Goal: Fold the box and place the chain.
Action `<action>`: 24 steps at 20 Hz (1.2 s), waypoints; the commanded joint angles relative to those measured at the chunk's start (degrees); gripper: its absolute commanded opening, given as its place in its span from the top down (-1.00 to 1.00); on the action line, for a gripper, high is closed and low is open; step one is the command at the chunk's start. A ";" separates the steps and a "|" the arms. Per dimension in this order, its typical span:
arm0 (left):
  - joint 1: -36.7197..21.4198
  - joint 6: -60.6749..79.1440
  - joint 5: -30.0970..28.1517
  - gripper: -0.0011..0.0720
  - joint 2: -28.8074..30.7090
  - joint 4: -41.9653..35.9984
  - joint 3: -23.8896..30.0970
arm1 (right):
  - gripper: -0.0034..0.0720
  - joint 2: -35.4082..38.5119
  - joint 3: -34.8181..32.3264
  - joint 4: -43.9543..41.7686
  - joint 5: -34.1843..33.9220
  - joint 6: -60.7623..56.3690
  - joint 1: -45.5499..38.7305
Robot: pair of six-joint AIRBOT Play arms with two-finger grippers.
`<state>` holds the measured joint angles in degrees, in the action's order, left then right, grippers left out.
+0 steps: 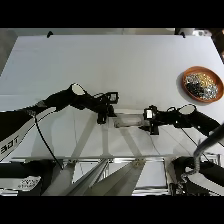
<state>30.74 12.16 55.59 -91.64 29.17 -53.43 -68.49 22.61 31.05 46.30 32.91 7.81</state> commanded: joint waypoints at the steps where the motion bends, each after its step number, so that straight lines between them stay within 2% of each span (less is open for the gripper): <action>1: -0.09 -1.29 0.35 0.62 0.81 0.98 -0.02 | -0.18 0.04 -0.02 0.00 0.11 0.00 -0.02; 2: -0.09 -3.48 -0.15 0.41 1.73 1.60 -0.02 | -0.18 0.04 -0.02 0.00 0.09 0.00 -0.02; 5: -0.09 -10.49 -2.29 0.02 5.25 7.26 -0.02 | -0.18 0.04 0.00 0.00 0.11 0.00 -0.02; 11: -0.09 -31.43 -1.49 0.00 15.32 28.79 -0.02 | -0.18 0.04 -0.02 0.00 0.13 0.00 -0.02; 13: -0.07 -35.58 0.55 0.00 20.22 31.65 -0.02 | -0.18 0.04 -0.02 0.02 0.15 0.00 -0.02; 16: 0.07 -39.28 2.82 0.02 28.22 30.01 -0.02 | -0.18 0.04 -0.02 0.00 0.13 0.00 -0.02; 17: 0.09 -40.68 3.78 0.08 30.36 26.99 -0.02 | -0.18 0.04 -0.02 0.00 0.13 0.00 -0.02; 18: 0.09 -41.35 5.35 0.30 31.93 23.43 -0.02 | -0.18 0.04 -0.02 0.00 0.13 0.00 -0.02; 19: 0.24 -41.33 7.98 0.65 32.79 19.91 -0.02 | -0.18 0.04 0.00 0.00 0.15 0.00 -0.02; 21: 1.92 -41.88 12.11 0.96 32.52 16.50 0.20 | -0.18 0.04 -0.02 0.00 0.15 0.00 -0.02; 24: 7.80 -43.56 10.82 0.96 30.05 13.88 0.85 | -0.18 0.04 -0.02 0.02 0.17 0.00 -0.02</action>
<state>34.59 -29.15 65.01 -60.90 47.27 -52.93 -68.51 22.61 31.05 46.39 32.88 7.84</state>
